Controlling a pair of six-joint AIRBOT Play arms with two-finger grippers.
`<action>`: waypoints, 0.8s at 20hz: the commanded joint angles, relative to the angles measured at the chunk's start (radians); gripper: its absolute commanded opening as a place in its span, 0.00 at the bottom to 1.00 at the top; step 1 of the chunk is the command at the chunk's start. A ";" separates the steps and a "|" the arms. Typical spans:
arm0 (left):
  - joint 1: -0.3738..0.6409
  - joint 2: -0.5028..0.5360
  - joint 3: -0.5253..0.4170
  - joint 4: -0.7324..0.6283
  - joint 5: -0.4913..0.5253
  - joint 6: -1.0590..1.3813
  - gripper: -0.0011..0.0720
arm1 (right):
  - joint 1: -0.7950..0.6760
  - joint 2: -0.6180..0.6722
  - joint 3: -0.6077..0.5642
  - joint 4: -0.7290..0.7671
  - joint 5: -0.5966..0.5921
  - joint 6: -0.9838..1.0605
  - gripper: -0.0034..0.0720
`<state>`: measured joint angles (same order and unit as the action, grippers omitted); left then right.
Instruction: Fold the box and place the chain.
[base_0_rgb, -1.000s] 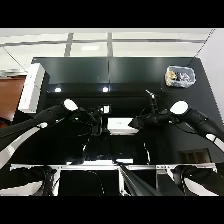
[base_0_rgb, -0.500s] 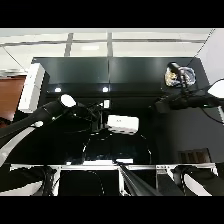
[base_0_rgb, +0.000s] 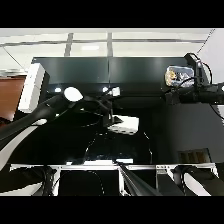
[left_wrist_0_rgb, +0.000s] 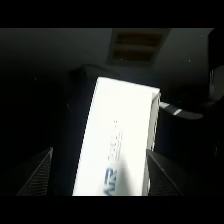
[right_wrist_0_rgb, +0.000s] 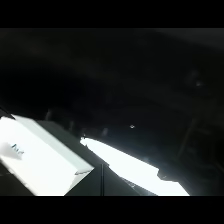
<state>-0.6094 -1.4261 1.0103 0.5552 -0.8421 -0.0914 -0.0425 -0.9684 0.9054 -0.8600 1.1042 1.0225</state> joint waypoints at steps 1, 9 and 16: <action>-0.048 -0.136 0.132 0.093 -0.010 -0.154 0.99 | -0.005 0.001 0.001 -0.079 -0.017 0.002 0.06; -0.046 -0.201 0.195 0.154 -0.182 -0.189 0.98 | -0.051 0.001 0.001 -0.120 -0.002 0.003 0.06; -0.050 -0.201 0.195 0.170 -0.214 -0.204 0.98 | -0.051 0.001 0.001 -0.117 -0.011 0.003 0.06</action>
<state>-0.6586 -1.6257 1.2037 0.7147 -1.0405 -0.2890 -0.0921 -0.9684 0.9058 -0.9760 1.0992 1.0256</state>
